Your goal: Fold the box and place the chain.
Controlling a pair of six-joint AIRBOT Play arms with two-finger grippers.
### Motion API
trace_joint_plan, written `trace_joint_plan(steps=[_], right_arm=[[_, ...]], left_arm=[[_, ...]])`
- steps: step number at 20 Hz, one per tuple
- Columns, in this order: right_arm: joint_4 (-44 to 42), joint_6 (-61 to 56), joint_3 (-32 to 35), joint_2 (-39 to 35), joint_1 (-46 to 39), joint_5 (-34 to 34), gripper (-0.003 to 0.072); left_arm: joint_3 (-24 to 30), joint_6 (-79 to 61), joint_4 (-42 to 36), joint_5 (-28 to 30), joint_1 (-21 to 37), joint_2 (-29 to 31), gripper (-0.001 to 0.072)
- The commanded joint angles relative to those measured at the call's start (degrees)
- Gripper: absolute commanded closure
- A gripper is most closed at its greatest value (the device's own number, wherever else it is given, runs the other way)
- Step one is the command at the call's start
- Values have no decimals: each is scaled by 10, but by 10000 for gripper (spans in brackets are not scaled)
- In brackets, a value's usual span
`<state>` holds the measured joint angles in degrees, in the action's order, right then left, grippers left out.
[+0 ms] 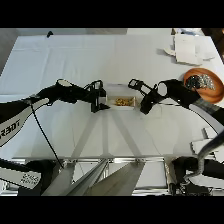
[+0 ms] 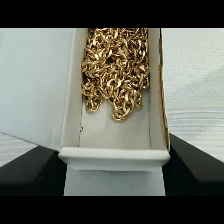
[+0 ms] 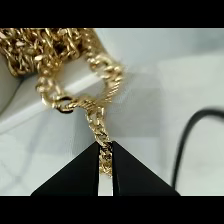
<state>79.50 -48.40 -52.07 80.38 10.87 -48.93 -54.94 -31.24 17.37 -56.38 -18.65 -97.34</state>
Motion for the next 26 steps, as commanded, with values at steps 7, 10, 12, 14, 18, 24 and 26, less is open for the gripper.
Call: trace_joint_plan(steps=[7, 10, 12, 14, 18, 24, 26], right_arm=[[-66, -13, -1, -133, 15, -18, 672], [-115, -13, -2, -149, 42, 14, 672], [-134, -13, -2, -149, 63, 51, 671], [-138, -13, -2, -148, 84, 100, 671], [-137, -13, -2, -140, 98, 153, 662], [-134, -13, -2, -136, 98, 139, 508], [-139, -22, -2, -136, 98, 146, 507]], left_arm=[[0, 0, 0, 0, 0, 0, 342], [0, 0, 0, 0, 0, 0, 342], [0, 0, 0, 0, 0, 0, 342], [0, 0, 0, 0, 0, 0, 342], [0, 0, 0, 0, 0, 0, 342], [0, 0, 0, 0, 0, 0, 342], [0, 0, 0, 0, 0, 0, 342]])
